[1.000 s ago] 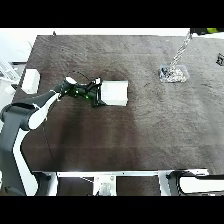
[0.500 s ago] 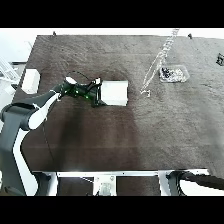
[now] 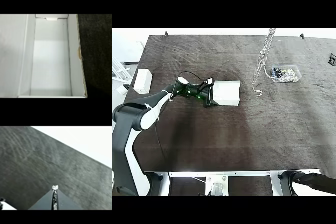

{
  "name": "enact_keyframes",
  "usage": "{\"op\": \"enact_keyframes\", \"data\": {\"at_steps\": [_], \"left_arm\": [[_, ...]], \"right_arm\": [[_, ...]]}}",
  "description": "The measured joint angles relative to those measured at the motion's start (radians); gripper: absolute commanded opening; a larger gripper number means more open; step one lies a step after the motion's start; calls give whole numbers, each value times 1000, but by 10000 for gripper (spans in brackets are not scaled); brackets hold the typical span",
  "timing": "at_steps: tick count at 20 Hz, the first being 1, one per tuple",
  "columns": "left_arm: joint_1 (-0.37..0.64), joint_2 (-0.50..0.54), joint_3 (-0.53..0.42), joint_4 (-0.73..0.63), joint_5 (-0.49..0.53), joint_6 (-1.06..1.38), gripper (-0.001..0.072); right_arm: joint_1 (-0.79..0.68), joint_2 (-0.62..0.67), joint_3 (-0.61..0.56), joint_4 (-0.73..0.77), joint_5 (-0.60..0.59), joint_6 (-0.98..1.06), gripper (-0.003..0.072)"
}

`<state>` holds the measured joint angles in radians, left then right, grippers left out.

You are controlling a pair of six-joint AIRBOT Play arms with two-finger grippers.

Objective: Fold the box and place the chain.

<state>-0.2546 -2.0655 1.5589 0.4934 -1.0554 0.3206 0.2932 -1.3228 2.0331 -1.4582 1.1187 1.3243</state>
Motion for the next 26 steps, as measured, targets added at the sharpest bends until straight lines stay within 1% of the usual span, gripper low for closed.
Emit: {"op": "enact_keyframes", "data": {"at_steps": [10, 14, 21, 24, 26], "left_arm": [[0, 0, 0, 0, 0, 0, 483], [0, 0, 0, 0, 0, 0, 483], [0, 0, 0, 0, 0, 0, 483], [0, 0, 0, 0, 0, 0, 483], [0, 0, 0, 0, 0, 0, 482]], "right_arm": [[107, 8, -1, 4, 5, -2, 5], [135, 7, -28, 8, 8, -10, 5], [145, 6, -130, 12, -57, -25, 5], [145, 6, -224, 37, -76, -25, 5], [146, 6, -320, 58, -114, -25, 5]]}}
